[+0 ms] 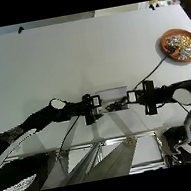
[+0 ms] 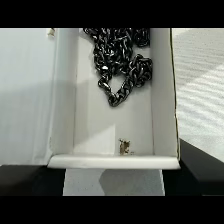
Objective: Fold the box and place the chain.
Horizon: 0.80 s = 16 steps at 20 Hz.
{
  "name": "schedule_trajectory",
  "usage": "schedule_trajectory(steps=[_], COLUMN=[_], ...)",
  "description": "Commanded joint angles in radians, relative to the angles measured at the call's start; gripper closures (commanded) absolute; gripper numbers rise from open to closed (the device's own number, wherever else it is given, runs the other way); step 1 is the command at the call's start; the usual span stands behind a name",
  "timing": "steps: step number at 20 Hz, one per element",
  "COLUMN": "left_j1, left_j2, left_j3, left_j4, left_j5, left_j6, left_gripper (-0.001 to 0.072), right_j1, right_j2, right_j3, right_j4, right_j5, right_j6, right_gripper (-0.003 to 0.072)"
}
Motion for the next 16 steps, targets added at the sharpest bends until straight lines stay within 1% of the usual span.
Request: schedule_trajectory(steps=[1, 2, 4, 6, 7, 10, 14, 16], left_j1=[0.000, 0.000, 0.000, 0.000, 0.000, 0.000, 0.000, 0.000], left_j2=[0.000, 0.000, 0.000, 0.000, 0.000, 0.000, 0.000, 0.000], left_j3=[0.000, 0.000, 0.000, 0.000, 0.000, 0.000, 0.000, 0.000], left_j4=[0.000, 0.000, 0.000, 0.000, 0.000, 0.000, 0.000, 0.000], left_j5=[0.000, 0.000, 0.000, 0.000, 0.000, 0.000, 0.000, 0.000], left_j6=[0.000, 0.000, 0.000, 0.000, 0.000, 0.000, 0.000, 0.000], left_gripper=[0.0336, 0.0336, 0.0336, 0.0336, 0.0336, 0.0336, 0.0336, 0.0336], right_j1=[-0.007, -0.007, -0.007, -0.007, -0.006, 0.018, 0.109, 0.142], right_j2=[0.009, 0.006, -0.011, -0.040, -0.065, -0.170, -0.344, -0.408], right_j3=[0.190, 0.249, 0.332, 0.352, 0.352, 0.352, 0.352, 0.351], right_j4=[0.094, 0.157, 0.300, 0.443, 0.470, 0.473, 0.467, 0.442], right_j5=[0.168, 0.174, 0.170, 0.156, 0.157, 0.169, 0.167, 0.166], right_j6=[0.091, 0.117, 0.151, 0.157, 0.157, 0.165, 0.166, 0.181], right_gripper=[0.0668, 0.0668, 0.0668, 0.0668, 0.0668, 0.0668, 0.0667, 0.0665])
